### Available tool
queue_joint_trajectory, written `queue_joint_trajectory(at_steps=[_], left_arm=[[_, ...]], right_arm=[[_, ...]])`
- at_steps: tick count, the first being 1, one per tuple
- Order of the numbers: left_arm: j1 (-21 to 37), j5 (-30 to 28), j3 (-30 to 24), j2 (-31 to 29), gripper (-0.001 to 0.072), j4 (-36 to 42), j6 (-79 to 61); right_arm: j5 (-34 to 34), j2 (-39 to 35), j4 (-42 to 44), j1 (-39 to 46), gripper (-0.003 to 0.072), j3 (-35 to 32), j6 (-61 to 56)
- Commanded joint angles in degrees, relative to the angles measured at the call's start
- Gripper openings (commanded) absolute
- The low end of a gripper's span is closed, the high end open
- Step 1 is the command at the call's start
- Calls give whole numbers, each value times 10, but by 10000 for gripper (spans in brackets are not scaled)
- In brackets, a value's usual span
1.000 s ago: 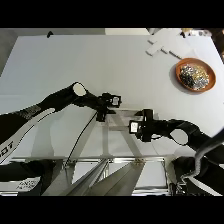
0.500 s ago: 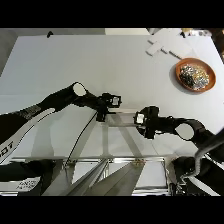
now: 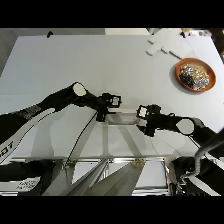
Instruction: Fold the box and place the chain.
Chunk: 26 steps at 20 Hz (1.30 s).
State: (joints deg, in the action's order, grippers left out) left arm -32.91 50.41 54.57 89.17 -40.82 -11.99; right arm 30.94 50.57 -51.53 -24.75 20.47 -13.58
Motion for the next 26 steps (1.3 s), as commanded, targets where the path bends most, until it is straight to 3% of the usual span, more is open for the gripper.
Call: queue_joint_trajectory(at_steps=[1, 13, 20, 22, 26], left_arm=[[0, 0, 0, 0, 11, 0, 0], [0, 0, 0, 0, 11, 0, 0], [0, 0, 0, 0, 11, 0, 0], [0, 0, 0, 0, 11, 0, 0], [0, 0, 0, 0, 11, 0, 0]], right_arm=[[1, 26, 74, 4, 652, 0, 103], [114, 134, 270, 114, 648, 5, 398], [119, 163, 320, 137, 643, 7, 469], [127, 176, 339, 137, 581, 7, 504], [139, 190, 349, 137, 580, 16, 525]])
